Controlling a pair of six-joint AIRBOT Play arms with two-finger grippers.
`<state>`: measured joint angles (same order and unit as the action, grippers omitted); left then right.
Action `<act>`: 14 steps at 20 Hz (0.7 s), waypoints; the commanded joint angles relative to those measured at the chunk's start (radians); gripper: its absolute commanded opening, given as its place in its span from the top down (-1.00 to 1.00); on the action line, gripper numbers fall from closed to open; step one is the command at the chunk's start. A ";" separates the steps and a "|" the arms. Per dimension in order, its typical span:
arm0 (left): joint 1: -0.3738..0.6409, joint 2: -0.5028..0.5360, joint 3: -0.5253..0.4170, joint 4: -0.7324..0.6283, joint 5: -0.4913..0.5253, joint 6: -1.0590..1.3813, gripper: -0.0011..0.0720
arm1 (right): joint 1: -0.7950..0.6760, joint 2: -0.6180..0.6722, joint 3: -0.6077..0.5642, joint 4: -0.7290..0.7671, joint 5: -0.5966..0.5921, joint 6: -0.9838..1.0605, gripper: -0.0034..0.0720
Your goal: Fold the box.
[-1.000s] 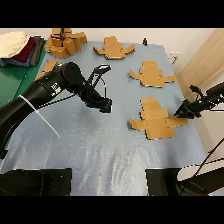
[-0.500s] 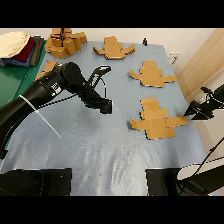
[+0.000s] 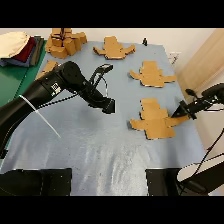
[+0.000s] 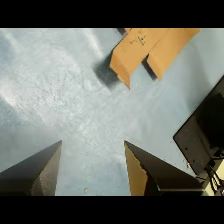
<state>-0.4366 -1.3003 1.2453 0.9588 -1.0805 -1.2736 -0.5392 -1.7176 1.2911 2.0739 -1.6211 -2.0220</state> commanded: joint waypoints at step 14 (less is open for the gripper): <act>0.250 -0.001 -0.027 -0.159 -0.244 0.161 -0.70 | 0.629 0.029 -0.154 0.334 0.338 0.037 0.28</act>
<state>-0.2173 -1.3003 1.2293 0.8135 -1.2755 -1.1397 0.0021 -1.6932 1.1408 2.3875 -1.3518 -2.0274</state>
